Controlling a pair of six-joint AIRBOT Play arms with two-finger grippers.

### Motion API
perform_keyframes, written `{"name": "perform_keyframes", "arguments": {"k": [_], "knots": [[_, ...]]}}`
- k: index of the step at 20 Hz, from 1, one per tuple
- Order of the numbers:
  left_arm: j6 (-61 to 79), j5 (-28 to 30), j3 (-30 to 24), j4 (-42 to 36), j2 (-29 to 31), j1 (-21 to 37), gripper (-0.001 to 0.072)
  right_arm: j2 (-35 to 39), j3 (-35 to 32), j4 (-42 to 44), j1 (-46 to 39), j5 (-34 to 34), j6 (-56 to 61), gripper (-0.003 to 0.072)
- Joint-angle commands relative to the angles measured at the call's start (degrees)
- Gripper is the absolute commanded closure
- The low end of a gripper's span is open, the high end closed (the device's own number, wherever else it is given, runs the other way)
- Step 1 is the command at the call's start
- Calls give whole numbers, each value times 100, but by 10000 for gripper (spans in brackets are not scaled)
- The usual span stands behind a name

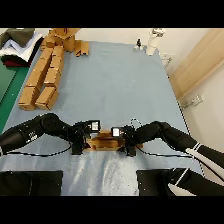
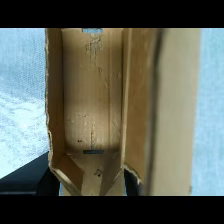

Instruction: Fold the box.

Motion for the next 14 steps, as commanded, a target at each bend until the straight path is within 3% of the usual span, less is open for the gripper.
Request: {"name": "perform_keyframes", "arguments": {"k": [1,7,11,13,14], "knots": [[74,-59,4,-70,-90,-26,438,2,4,2,0,0,0,268],[116,540,7,-229,-133,-669,439,2,4,2,0,0,0,269],[116,470,7,-275,-142,-688,440,2,4,2,0,0,0,269],[149,490,4,-273,-142,-688,545,2,4,2,0,0,0,269],[188,492,7,-271,-142,-688,547,2,4,2,0,0,0,269]]}}
